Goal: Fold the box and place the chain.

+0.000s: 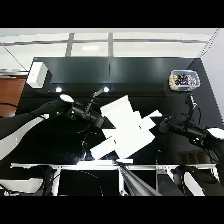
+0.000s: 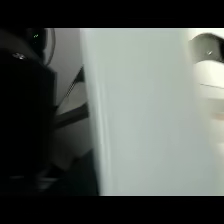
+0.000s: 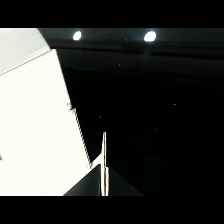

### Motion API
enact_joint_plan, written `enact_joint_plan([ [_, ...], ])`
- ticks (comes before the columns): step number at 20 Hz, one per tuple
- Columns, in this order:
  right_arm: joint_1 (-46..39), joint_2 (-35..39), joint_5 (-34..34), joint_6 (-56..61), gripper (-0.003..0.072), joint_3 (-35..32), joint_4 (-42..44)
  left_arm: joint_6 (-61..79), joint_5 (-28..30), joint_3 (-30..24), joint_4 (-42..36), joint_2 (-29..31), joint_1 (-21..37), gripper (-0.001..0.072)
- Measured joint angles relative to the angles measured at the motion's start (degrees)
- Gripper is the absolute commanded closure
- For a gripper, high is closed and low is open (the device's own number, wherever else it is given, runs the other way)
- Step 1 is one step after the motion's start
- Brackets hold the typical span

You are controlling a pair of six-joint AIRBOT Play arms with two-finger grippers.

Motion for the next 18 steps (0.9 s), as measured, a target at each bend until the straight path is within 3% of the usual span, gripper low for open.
enact_joint_plan([
  [1,0.00,0.00,-0.09,0.11,0.0671,0.00,-0.02,0.24,-0.02,0.28,0.52,0.00,0.04,0.0686],
  [2,0.00,0.00,-0.22,0.39,0.0540,0.00,-0.17,0.59,-0.13,0.59,0.90,-0.02,0.00,0.0687],
  [3,0.00,0.00,-0.46,1.11,0.0258,0.00,-0.52,1.36,-0.61,0.90,1.20,-0.02,0.00,0.0686],
  [4,0.00,0.00,-0.57,1.81,0.0053,-0.02,-1.49,1.97,-0.55,1.31,1.60,-0.02,0.00,0.0687],
  [8,-0.02,0.04,-1.25,5.09,0.0048,0.85,-6.32,3.61,0.48,3.85,5.60,0.00,0.00,0.0693],
  [12,-0.09,0.02,-1.22,6.08,0.0049,6.58,-13.31,4.26,3.69,6.80,15.96,3.48,-2.56,0.0693],
  [15,-0.09,0.04,-1.97,6.32,0.0049,11.61,-20.65,5.03,11.45,5.92,25.79,9.14,-7.28,0.0690],
  [18,-0.09,0.02,-3.37,5.90,0.0049,14.32,-25.77,10.54,21.55,2.29,28.87,12.96,-10.78,0.0687],
])
